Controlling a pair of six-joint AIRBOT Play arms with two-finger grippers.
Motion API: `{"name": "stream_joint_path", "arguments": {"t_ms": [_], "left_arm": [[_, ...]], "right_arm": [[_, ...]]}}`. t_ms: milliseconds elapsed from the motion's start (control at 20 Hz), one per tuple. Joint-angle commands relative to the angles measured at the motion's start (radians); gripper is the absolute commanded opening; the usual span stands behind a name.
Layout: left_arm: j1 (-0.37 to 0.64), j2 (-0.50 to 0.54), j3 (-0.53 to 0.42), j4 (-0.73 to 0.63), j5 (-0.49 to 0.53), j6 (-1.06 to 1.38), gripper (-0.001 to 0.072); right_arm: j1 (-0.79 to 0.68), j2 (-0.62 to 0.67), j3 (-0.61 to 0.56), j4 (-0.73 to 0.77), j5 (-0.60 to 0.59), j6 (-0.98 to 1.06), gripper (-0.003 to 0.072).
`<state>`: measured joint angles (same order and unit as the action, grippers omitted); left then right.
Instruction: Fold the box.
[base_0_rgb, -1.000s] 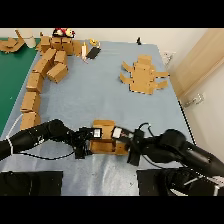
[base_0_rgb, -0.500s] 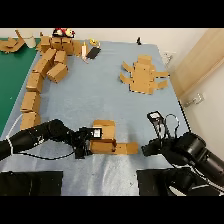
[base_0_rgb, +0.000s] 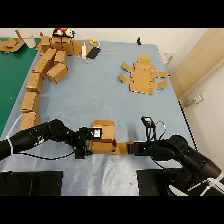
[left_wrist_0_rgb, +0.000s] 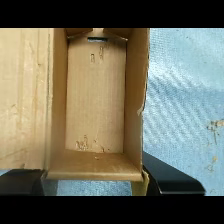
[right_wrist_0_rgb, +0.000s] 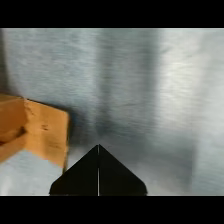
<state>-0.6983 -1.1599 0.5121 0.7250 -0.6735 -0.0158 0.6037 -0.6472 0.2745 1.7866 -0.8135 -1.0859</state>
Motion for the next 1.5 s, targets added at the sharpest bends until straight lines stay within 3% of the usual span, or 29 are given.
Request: {"name": "stream_joint_path", "arguments": {"t_ms": [0,350,450,550,650,800,900,1150,1300,1450], "left_arm": [[0.0,0.0,0.0,0.0,0.0,0.0,0.0451],[0.0,0.0,0.0,0.0,0.0,0.0,0.0451],[0.0,0.0,0.0,0.0,0.0,0.0,0.0451],[0.0,0.0,0.0,0.0,0.0,0.0,0.0451],[0.0,0.0,0.0,0.0,0.0,0.0,0.0451],[0.0,0.0,0.0,0.0,0.0,0.0,0.0451],[0.0,0.0,0.0,0.0,0.0,0.0,0.0451],[0.0,0.0,0.0,0.0,0.0,0.0,0.0451],[0.0,0.0,0.0,0.0,0.0,0.0,0.0451],[0.0,0.0,0.0,0.0,0.0,0.0,0.0451]], "right_arm": [[-0.001,-0.05,-0.004,0.174,0.109,-0.095,0.0006],[0.01,0.042,0.041,0.212,0.097,-0.102,0.0015],[0.014,0.053,0.058,0.241,0.097,-0.102,0.0193],[0.033,0.048,0.063,0.261,0.1,-0.101,0.0206],[0.054,0.028,0.063,0.267,0.105,-0.101,0.0378],[0.075,-0.016,0.063,0.291,0.129,-0.101,0.0383],[0.078,-0.048,0.074,0.291,0.123,-0.101,0.0475],[0.116,-0.171,0.187,0.258,0.081,-0.076,0.0448],[0.186,-0.284,0.27,0.119,0.032,0.091,0.0437],[0.262,-0.392,0.377,-0.072,-0.109,0.282,0.0438]]}}
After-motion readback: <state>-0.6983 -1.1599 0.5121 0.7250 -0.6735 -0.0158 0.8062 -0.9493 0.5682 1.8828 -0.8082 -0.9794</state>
